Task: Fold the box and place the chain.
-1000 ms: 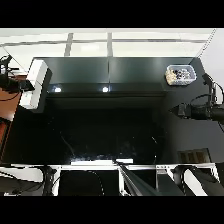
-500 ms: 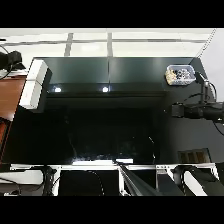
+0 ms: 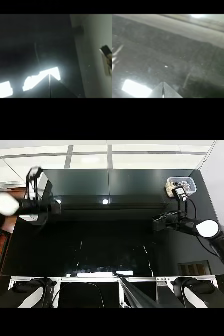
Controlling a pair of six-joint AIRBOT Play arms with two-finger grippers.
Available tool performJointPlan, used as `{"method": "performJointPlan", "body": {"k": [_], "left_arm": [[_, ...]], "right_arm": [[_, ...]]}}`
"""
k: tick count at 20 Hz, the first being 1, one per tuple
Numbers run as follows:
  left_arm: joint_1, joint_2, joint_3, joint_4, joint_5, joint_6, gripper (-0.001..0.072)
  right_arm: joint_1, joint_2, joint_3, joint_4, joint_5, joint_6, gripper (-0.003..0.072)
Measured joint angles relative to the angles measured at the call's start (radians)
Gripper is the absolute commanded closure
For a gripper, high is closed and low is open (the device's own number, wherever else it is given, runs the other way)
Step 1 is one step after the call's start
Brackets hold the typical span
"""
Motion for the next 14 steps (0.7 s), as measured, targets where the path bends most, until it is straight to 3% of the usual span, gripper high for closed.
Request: {"method": "performJointPlan", "body": {"k": [2, 5, 14], "left_arm": [[-0.021, 0.084, -0.105, 0.000, 0.063, 0.003, 0.0684], [-0.035, 0.146, -0.181, 0.000, 0.108, 0.003, 0.0684], [-0.043, 0.179, -0.224, -0.001, 0.132, 0.003, 0.0684]], "right_arm": [[0.011, 0.000, -0.010, -0.017, -0.029, -0.003, 0.0671], [0.018, 0.000, -0.019, -0.032, -0.054, -0.006, 0.0671], [0.021, 0.000, -0.023, -0.042, -0.071, -0.006, 0.0671]]}}
